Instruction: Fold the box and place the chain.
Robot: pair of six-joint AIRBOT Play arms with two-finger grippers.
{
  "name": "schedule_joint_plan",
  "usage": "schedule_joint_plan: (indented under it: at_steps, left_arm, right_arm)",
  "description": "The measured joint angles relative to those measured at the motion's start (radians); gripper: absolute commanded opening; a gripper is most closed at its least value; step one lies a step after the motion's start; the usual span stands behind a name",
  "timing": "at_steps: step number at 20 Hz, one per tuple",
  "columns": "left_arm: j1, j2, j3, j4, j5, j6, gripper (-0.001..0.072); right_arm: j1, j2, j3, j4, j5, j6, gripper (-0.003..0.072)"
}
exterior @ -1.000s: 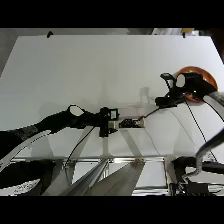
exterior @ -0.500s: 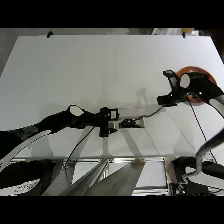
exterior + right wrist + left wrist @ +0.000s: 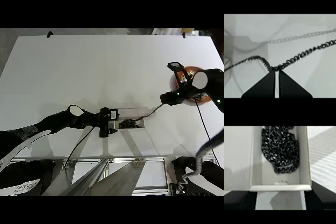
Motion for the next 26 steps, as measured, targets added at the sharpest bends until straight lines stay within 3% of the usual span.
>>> schedule_joint_plan:
  at_steps: [6,11,15,20,22,23,26]
  left_arm:
    - [0.000,0.000,0.000,0.000,-0.002,0.000,0.0363]
    - [0.000,0.000,0.000,0.000,-0.002,0.000,0.0363]
    - [0.000,0.000,0.000,0.000,-0.002,0.000,0.0363]
    - [0.000,0.000,0.000,0.000,-0.002,0.000,0.0363]
    - [0.000,0.000,0.000,0.000,-0.002,0.000,0.0363]
    - [0.000,0.000,0.000,0.000,-0.002,0.000,0.0363]
    - [0.000,0.000,0.000,0.000,-0.002,0.000,0.0363]
  right_arm:
    - [0.207,0.220,0.000,0.151,0.063,-0.007,0.0017]
    - [0.388,0.287,0.000,0.271,0.045,0.017,0.0017]
    - [0.471,0.274,-0.035,0.288,-0.045,0.037,0.0017]
    - [0.497,0.184,-0.100,0.204,-0.141,0.079,0.0029]
    - [0.500,0.148,-0.110,0.185,-0.159,0.085,0.0177]
    - [0.501,0.137,-0.112,0.178,-0.162,0.089,0.0207]
    - [0.502,0.121,-0.093,0.162,-0.130,0.087,0.0208]
